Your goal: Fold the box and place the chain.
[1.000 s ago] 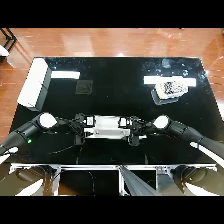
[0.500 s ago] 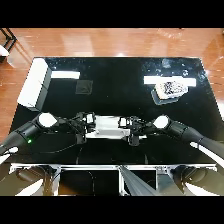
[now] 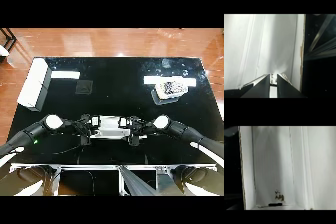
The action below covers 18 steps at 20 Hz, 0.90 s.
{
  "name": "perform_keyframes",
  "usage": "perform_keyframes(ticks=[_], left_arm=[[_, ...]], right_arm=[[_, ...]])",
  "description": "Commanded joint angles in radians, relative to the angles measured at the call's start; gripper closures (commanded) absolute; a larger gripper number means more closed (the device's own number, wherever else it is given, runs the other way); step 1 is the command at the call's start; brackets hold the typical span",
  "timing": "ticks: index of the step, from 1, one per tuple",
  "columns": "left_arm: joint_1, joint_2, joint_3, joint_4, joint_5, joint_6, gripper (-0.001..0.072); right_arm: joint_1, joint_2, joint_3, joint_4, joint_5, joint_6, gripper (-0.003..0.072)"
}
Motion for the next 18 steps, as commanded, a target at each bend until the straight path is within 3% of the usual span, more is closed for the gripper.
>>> perform_keyframes(ticks=[1,7,9,12,13,14,15,17,18], left_arm=[[-0.012,-0.007,0.001,0.0,0.033,0.0,0.0509],[-0.012,-0.007,0.001,0.0,0.032,0.0,0.0487],[-0.012,-0.007,0.001,0.0,0.032,0.0,0.0353],[-0.012,-0.007,0.001,0.0,0.032,0.0,0.0353],[-0.012,-0.007,0.001,0.0,0.031,0.0,0.0371],[-0.012,-0.007,0.001,0.0,0.03,0.0,0.0439],[-0.012,-0.007,0.001,0.0,0.031,0.0,0.0445],[-0.012,-0.007,0.001,0.0,0.031,0.0,0.0426],[-0.012,-0.007,0.001,0.0,0.031,0.0,0.0358]], right_arm=[[0.001,0.0,0.001,0.001,0.0,0.0,0.0378],[0.001,-0.001,0.001,0.001,0.0,0.0,0.0378],[0.001,0.0,0.001,0.001,0.0,0.0,0.0377],[0.001,0.0,0.001,0.001,0.0,0.0,0.0377],[0.001,0.0,0.001,0.001,0.0,0.0,0.0378],[0.001,0.0,0.001,0.001,0.0,0.0,0.0377],[0.001,0.0,0.001,0.001,0.0,0.0,0.0378],[0.001,0.0,0.001,0.001,0.0,0.0,0.0378],[0.001,0.0,0.001,0.001,0.0,0.0,0.0377]])
